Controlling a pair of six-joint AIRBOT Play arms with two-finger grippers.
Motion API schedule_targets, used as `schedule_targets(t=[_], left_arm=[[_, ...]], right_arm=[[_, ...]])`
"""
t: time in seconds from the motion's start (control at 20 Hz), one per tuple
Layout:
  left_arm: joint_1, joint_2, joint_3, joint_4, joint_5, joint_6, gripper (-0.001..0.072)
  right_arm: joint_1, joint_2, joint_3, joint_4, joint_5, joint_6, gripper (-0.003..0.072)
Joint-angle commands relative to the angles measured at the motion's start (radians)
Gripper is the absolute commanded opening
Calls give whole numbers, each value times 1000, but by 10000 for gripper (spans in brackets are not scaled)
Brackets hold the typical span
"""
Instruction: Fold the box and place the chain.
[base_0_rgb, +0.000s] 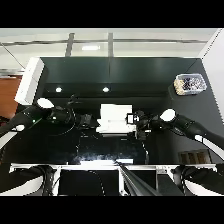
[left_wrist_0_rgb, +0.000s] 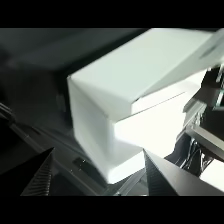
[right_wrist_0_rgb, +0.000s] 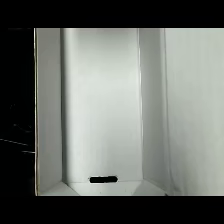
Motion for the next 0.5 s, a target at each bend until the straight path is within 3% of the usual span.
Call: schedule_targets(t=[0.0, 0.2, 0.45], left_arm=[[-37, 0, 43, 9, 31, -46, 622], [-95, 0, 117, 162, 24, -209, 621], [-167, 0, 169, 185, 21, -266, 621]], right_arm=[[0, -1, 0, 0, 0, 0, 475], [0, -1, 0, 0, 0, 0, 475], [0, -1, 0, 0, 0, 0, 475]])
